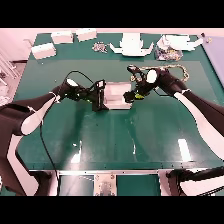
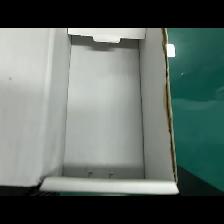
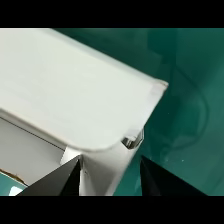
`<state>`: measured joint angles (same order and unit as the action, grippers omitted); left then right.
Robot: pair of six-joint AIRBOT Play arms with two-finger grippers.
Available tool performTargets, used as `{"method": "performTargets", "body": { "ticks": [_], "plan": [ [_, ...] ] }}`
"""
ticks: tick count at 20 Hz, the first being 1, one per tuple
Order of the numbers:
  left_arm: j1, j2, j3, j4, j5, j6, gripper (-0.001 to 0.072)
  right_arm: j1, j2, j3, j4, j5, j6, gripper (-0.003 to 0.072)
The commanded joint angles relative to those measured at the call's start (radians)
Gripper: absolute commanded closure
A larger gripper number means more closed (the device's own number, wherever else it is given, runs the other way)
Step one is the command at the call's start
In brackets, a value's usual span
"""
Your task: Fold the box and place the chain.
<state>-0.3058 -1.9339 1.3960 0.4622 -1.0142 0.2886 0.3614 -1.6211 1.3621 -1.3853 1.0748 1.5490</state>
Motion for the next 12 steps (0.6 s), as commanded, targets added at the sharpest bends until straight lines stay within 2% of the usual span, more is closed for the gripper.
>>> {"method": "performTargets", "body": {
  "ticks": [1,4,9,12],
  "plan": [
    [0.001,0.0,0.0,0.001,0.0,0.0,0.0241,0.028,0.001,0.006,-0.068,-0.001,0.083,0.0277],
    [0.001,0.0,0.0,0.001,0.0,0.0,0.024,0.044,0.0,0.006,-0.081,-0.004,0.119,0.0283],
    [0.001,0.0,0.0,0.001,0.0,0.0,0.024,0.071,0.0,0.006,-0.19,-0.008,0.235,0.0288],
    [0.001,0.0,0.0,0.001,0.0,0.0,0.024,0.075,-0.012,0.006,-0.204,-0.008,0.262,0.0317]
  ]
}}
